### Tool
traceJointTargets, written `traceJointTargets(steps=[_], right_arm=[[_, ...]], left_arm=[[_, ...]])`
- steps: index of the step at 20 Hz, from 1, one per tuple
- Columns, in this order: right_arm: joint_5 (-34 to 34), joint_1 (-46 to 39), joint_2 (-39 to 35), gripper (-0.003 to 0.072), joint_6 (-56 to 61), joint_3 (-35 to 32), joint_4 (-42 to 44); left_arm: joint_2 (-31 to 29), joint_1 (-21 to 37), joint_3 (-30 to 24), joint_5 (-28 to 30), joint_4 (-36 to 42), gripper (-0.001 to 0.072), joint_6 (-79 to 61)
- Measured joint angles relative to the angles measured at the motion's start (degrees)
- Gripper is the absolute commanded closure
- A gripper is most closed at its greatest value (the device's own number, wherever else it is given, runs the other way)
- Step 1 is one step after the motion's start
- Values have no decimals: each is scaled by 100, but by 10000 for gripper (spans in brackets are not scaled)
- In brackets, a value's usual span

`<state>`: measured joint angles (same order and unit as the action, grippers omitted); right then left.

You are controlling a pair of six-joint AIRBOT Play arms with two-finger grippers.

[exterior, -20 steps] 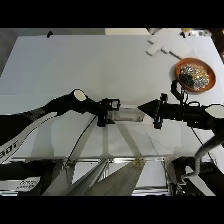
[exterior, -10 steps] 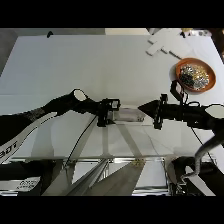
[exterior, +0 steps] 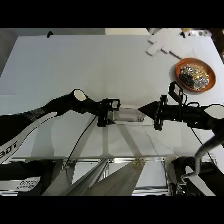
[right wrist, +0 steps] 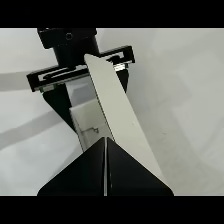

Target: Fold the box and place the chain.

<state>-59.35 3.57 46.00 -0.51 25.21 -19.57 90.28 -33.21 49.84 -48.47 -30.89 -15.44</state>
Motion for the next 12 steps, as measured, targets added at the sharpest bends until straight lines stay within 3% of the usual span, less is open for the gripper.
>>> traceJointTargets(steps=[1, 2, 12], right_arm=[[-4, 0, 0, 672, 0, 0, -9], [-4, 0, 0, 672, 2, 0, -9], [37, 219, 127, 674, 2, -2, -74]], left_arm=[[0, 0, 0, 0, 0, 683, 0], [0, 0, 0, 0, 0, 702, 0], [0, -4, 0, -4, 37, 702, 13]])
